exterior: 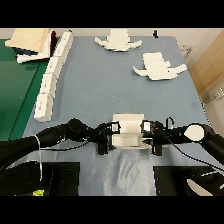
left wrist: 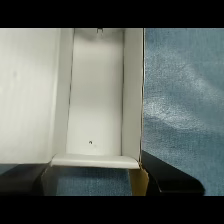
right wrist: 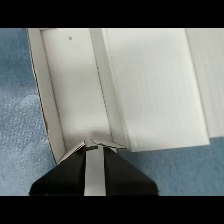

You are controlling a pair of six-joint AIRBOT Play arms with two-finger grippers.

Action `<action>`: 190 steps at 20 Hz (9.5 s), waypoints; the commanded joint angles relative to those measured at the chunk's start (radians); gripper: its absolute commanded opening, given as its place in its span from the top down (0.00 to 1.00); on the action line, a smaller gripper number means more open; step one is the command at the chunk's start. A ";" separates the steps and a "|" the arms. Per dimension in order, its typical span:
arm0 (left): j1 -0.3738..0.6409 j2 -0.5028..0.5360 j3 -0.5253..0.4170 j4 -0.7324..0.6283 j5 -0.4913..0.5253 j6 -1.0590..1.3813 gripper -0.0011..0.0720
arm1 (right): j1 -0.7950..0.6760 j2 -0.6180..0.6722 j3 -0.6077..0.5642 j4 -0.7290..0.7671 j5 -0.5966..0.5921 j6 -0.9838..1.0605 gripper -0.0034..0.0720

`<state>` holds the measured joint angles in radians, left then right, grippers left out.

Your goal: Fold the box.

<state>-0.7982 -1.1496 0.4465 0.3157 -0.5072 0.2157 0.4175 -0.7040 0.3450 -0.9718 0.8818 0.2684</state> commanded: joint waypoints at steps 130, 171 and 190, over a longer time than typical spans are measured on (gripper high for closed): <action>0.000 0.000 0.001 -0.001 0.000 0.000 0.36 | -0.425 -0.515 0.464 0.068 0.285 1.192 0.95; 0.000 0.000 0.001 -0.001 -0.001 0.000 0.36 | 0.510 0.048 0.075 -0.279 -0.180 0.592 0.50; 0.000 0.000 0.001 -0.001 0.000 0.000 0.36 | 0.513 0.038 0.067 -0.487 -0.310 0.583 0.17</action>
<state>-0.7979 -1.1496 0.4477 0.3141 -0.5056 0.2146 0.9310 -0.6666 0.4129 -1.4406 0.5873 0.8513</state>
